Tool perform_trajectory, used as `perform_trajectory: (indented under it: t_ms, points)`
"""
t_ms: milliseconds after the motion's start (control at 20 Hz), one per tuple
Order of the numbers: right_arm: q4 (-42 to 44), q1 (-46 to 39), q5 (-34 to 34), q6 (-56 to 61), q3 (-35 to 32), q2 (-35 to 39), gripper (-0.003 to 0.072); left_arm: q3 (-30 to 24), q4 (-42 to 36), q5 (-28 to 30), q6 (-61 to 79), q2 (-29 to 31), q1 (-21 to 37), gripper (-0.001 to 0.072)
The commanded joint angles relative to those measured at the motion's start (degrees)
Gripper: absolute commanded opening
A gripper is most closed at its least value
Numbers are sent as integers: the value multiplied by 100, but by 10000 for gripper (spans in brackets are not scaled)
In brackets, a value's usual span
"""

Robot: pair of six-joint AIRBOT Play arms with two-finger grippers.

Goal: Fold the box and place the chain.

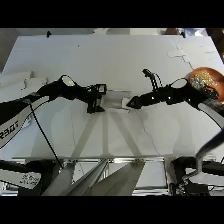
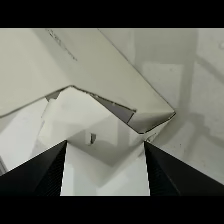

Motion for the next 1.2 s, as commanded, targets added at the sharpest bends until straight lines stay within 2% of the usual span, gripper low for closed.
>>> perform_trajectory:
  t_ms: [0,350,650,750,850,1050,1150]
  points:
    - [136,35,-214,463,2,-4,548,-4,-2,-50,0,-4,2,486]
    - [-13,614,-1113,1108,2,-4,535,-4,-2,-52,-2,-4,2,486]
    - [-745,992,-1709,2063,13,-2,527,-4,-2,-55,-2,-4,2,486]
    - [-839,992,-1784,2170,13,-2,521,-4,-2,-96,-2,-2,2,486]
    - [-1003,992,-1838,2310,13,-2,474,-4,-2,-142,-2,-4,2,486]
    - [-1169,992,-1814,2341,15,-2,461,-4,-2,-254,-2,-4,2,486]
    - [-1224,992,-1810,2374,15,-2,421,-4,-2,-291,-2,-4,2,486]
